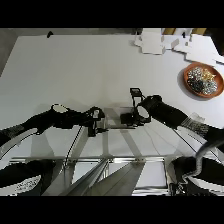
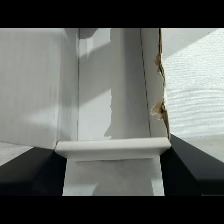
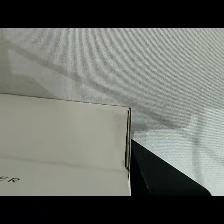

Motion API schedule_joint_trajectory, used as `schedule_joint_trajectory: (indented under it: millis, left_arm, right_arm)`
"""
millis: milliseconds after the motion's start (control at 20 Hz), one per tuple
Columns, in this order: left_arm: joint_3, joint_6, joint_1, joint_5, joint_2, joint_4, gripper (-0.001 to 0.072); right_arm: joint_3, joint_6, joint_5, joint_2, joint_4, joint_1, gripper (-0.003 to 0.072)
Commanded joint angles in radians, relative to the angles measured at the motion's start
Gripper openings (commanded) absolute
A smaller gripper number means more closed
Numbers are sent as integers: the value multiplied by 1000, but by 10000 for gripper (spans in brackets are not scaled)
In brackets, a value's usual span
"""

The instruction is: Fold the box and place the chain.

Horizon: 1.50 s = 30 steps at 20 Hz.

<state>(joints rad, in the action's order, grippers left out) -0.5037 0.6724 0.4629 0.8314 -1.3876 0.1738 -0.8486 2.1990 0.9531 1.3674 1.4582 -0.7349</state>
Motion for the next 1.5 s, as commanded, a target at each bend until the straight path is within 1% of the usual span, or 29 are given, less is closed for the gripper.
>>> schedule_joint_trajectory:
  millis: [0, 50, 100, 150, 250, 350, 400, 450, 650, 700, 750, 800, 950, 1100, 1350, 1450]
  left_arm:
    - [-1, -2, 0, -4, 1, -2, 152]
    - [-1, -2, 0, -5, 1, -2, 152]
    - [-1, -2, 0, -5, 1, -2, 152]
    - [-1, -2, 0, -5, 1, -2, 152]
    - [-1, -2, 0, -5, 1, -2, 152]
    - [-1, -2, 0, -5, 1, -2, 152]
    - [-1, -2, 0, -5, 1, -2, 152]
    - [-1, -2, 0, -5, 1, -2, 152]
    - [-1, -2, 0, -5, 1, -2, 152]
    - [-1, -2, 0, -4, 1, -2, 152]
    - [-1, -2, 0, -5, 1, -2, 152]
    - [-1, -2, 0, -4, 1, -2, 152]
    - [-1, -2, 0, -4, 1, -2, 152]
    - [-1, -2, 0, -5, 1, -2, 152]
    - [-1, -2, 0, -5, 1, -2, 152]
    - [-1, -2, 0, -5, 1, -2, 152]
  right_arm:
    - [-1, 4, 6, 3, -6, 0, 171]
    - [-1, 4, 6, 3, -10, 0, 156]
    - [-1, 3, 5, 3, -16, 0, 121]
    - [-1, 3, 5, 3, -19, 0, 35]
    - [-1, 3, 9, 3, -19, -1, 16]
    - [-1, 3, 9, 3, -19, 0, 23]
    - [-1, 3, 8, 3, -19, 0, 121]
    - [-1, 3, 8, 3, -19, 0, 191]
    - [-1, 3, 8, 3, -18, 0, 202]
    - [-1, -1, 12, 0, -18, 0, 238]
    - [-1, -3, 26, -6, -18, 0, 334]
    - [-1, -16, 41, -15, -14, 0, 393]
    - [-1, -73, 113, -49, -7, 0, 410]
    - [-1, -136, 167, -88, 1, 0, 411]
    - [-1, -213, 201, -213, 0, 2, 411]
    - [-1, -228, 246, -260, 1, 2, 411]
